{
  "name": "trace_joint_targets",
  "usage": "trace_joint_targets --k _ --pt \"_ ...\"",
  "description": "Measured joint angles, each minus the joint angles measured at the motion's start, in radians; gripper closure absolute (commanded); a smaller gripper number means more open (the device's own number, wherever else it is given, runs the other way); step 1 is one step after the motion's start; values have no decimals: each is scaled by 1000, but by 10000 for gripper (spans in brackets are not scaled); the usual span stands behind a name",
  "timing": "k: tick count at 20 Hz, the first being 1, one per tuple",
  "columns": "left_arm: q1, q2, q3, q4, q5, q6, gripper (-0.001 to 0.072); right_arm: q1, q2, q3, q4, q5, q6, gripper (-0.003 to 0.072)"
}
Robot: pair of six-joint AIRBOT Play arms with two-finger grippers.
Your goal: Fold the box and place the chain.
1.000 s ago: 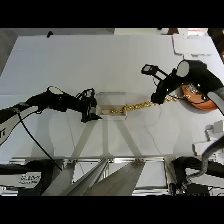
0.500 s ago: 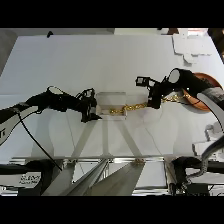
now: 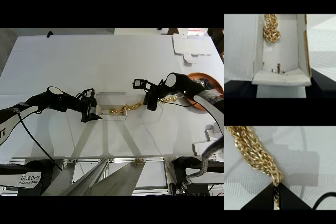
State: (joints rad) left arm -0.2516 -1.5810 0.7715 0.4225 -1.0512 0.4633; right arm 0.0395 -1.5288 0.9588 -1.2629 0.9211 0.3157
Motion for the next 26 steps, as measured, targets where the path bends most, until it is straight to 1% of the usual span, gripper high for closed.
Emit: trace_joint_targets --k 5,7,8,10,12,15,21,26 --pt "0 0 0 0 0 0 315 38 36 -5 -68 21 97 673" --pt "0 0 0 0 0 0 315 60 81 -7 -87 53 148 673" --pt "0 0 0 0 0 0 315 76 111 -5 -73 38 179 673" --pt "0 0 0 0 0 0 315 112 164 -5 -71 61 238 673" --pt "0 0 0 0 0 0 315 159 214 -4 -69 48 296 674" --pt "0 0 0 0 0 0 315 241 264 -3 -66 53 384 673" --pt "0 0 0 0 0 0 315 399 291 -3 -66 8 528 673" --pt "0 0 0 0 0 0 315 481 273 29 -66 -43 611 673"
